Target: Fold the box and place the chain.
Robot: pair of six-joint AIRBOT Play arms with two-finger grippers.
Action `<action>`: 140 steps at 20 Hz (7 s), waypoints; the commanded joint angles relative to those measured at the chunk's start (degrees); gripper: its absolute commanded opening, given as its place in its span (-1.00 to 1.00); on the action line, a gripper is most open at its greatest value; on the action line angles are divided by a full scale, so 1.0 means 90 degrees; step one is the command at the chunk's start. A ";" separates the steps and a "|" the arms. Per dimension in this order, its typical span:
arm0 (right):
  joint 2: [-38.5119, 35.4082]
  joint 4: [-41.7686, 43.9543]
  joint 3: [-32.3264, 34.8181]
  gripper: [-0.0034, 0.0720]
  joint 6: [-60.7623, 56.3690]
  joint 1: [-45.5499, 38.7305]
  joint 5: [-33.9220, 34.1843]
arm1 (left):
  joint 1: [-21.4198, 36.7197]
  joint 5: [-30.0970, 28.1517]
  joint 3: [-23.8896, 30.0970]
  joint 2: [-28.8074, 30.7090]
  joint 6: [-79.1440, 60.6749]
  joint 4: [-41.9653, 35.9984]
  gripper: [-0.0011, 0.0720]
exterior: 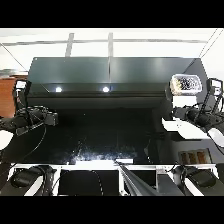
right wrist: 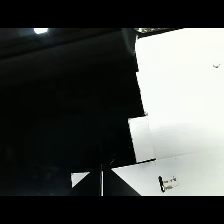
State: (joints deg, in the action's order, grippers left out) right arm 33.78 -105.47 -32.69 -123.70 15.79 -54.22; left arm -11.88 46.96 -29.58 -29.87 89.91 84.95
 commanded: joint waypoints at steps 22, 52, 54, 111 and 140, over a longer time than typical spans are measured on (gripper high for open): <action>0.0007 -0.0464 0.0036 0.91 0.0644 -0.0070 -0.0500 | -0.0002 0.0095 0.0022 -0.0078 0.0019 -0.0576 0.98; 0.6203 0.4813 -0.3728 0.91 0.7150 -0.8988 -0.3371 | -0.0002 0.0471 0.0022 -0.0080 0.0041 -0.1355 0.98; 0.6409 0.4809 -0.3922 0.91 0.7434 -0.8988 -0.3347 | -0.0002 0.0469 0.0022 -0.0080 0.0041 -0.1353 0.97; -0.0760 0.8850 0.2183 -0.85 0.7410 -0.0933 0.0537 | 0.0000 0.0629 0.0022 -0.1304 -0.0831 -0.4063 0.97; -0.0760 0.9221 0.3138 -0.85 0.7669 0.0899 0.2892 | 0.0736 0.2606 0.0019 -0.5515 -0.6003 -0.7732 0.97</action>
State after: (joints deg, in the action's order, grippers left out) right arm 26.96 -22.59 -4.47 -54.19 23.83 -28.21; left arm -3.79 67.22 -29.41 -75.96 43.42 21.61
